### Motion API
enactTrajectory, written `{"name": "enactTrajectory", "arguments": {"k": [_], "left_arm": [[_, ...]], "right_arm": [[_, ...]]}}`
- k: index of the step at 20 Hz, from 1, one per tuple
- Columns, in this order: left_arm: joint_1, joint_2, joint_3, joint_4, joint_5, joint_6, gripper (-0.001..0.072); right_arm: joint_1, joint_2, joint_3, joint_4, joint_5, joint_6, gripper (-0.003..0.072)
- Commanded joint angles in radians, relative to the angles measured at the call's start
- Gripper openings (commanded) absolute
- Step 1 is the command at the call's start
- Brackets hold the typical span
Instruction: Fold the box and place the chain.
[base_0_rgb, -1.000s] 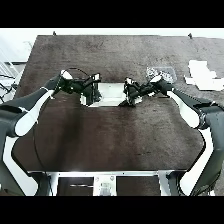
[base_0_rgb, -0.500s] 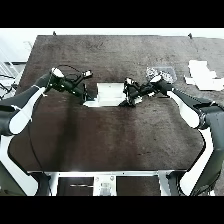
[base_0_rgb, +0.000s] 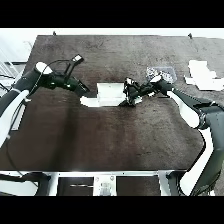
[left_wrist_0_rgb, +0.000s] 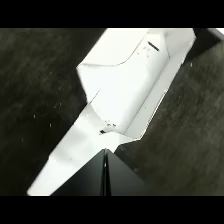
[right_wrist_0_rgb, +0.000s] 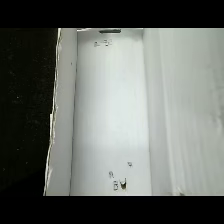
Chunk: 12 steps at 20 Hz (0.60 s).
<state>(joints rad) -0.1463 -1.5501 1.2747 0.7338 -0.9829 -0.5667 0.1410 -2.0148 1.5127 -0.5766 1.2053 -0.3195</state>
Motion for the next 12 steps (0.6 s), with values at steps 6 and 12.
{"name": "enactTrajectory", "arguments": {"k": [6,12], "left_arm": [[0.198,0.137,-0.172,-0.078,-0.037,-0.404,0.0013],[0.264,0.095,-0.180,-0.090,-0.053,-0.481,0.0014]], "right_arm": [[0.000,0.000,0.000,0.000,0.000,0.000,0.0583],[0.000,0.000,0.000,0.000,0.000,0.000,0.0583]]}}
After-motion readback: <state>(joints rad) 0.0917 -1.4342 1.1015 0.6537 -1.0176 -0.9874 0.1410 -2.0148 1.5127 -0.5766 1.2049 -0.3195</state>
